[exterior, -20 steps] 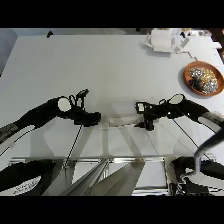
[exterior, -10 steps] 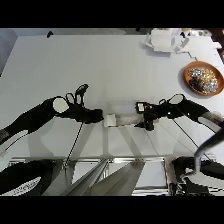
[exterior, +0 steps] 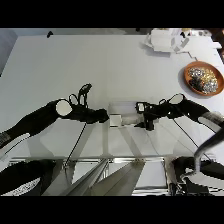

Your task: Fold the box and place the chain.

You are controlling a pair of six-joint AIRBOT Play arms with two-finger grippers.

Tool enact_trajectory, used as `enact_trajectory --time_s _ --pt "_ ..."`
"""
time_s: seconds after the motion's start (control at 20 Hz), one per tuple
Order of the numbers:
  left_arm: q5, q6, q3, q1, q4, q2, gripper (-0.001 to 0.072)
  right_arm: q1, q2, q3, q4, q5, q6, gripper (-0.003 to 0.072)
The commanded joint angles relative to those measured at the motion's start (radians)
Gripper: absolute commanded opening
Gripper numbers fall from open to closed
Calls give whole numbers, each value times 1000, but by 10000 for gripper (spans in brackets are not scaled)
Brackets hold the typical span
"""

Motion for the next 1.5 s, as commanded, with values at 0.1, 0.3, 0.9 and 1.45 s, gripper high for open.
enact_trajectory --time_s 0.1,0.3,0.9,1.45 --pt "13 -5 1 -16 -11 0 462 0 1 1 0 -1 0 312" --pt "9 -36 1 -10 35 1 460 0 1 1 0 -1 0 312" --pt "-18 -45 2 -39 126 37 455 0 1 1 0 -1 0 312" --pt "31 -60 17 -114 105 13 517 0 1 1 0 -1 0 312"
